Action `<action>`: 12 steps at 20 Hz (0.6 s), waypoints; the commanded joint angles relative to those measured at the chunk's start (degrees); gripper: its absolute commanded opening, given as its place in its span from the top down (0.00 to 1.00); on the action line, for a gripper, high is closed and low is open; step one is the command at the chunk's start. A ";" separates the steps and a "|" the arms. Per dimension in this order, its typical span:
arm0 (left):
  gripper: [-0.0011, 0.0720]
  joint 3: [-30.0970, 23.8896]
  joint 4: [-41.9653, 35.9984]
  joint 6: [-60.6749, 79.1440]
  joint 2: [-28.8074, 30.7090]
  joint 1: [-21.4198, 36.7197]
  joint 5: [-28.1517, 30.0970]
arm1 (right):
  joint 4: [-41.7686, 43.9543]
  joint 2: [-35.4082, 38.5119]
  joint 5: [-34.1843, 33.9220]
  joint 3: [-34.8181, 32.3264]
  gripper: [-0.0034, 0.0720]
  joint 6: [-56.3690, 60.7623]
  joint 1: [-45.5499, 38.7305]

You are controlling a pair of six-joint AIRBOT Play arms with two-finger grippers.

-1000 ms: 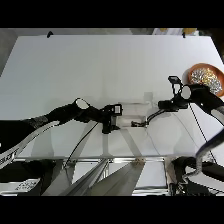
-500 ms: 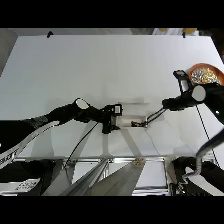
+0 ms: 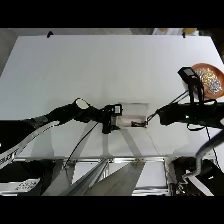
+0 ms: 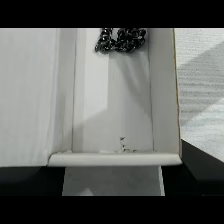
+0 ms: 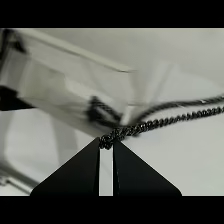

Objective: Fold the box and place the chain.

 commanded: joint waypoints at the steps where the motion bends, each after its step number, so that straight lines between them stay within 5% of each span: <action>1: 0.56 0.02 0.02 0.02 0.04 0.00 0.00 | 5.44 2.14 -4.70 0.02 0.93 1.31 6.10; 8: 0.56 0.02 0.02 0.02 0.04 -0.02 0.00 | 6.82 -1.38 -16.79 0.04 0.93 3.02 17.73; 12: 0.56 0.00 0.02 0.02 0.04 -0.02 0.00 | 2.93 -7.23 -17.07 0.02 0.93 6.16 20.55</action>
